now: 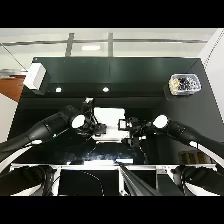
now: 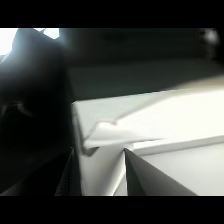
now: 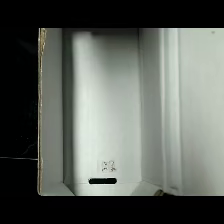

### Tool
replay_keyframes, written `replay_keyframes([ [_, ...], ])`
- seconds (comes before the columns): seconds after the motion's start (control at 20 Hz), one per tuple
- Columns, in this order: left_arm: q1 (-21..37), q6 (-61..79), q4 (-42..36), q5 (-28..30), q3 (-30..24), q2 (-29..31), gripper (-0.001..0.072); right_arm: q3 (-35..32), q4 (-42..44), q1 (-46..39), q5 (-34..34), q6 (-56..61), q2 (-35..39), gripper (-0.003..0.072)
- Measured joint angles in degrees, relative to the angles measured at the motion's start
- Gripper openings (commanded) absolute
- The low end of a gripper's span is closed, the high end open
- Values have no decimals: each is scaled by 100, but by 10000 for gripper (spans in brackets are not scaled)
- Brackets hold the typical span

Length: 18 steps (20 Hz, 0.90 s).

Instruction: Fold the box and place the chain.

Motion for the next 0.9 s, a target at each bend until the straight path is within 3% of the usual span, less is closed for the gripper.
replay_keyframes([
  [0.15, -151, -450, 249, -127, 50, -114, 332, 0, 0, 0, 2, 0, 0, 482],
  [0.55, -247, -815, 444, -179, 129, -284, 327, 0, 0, 0, 2, 0, 0, 482],
  [0.65, -247, -870, 446, -164, 142, -304, 267, 0, 0, 0, 2, 0, 0, 482],
  [0.9, -249, -914, 461, -103, 168, -334, 256, 0, 0, 0, 2, 0, 0, 482],
])
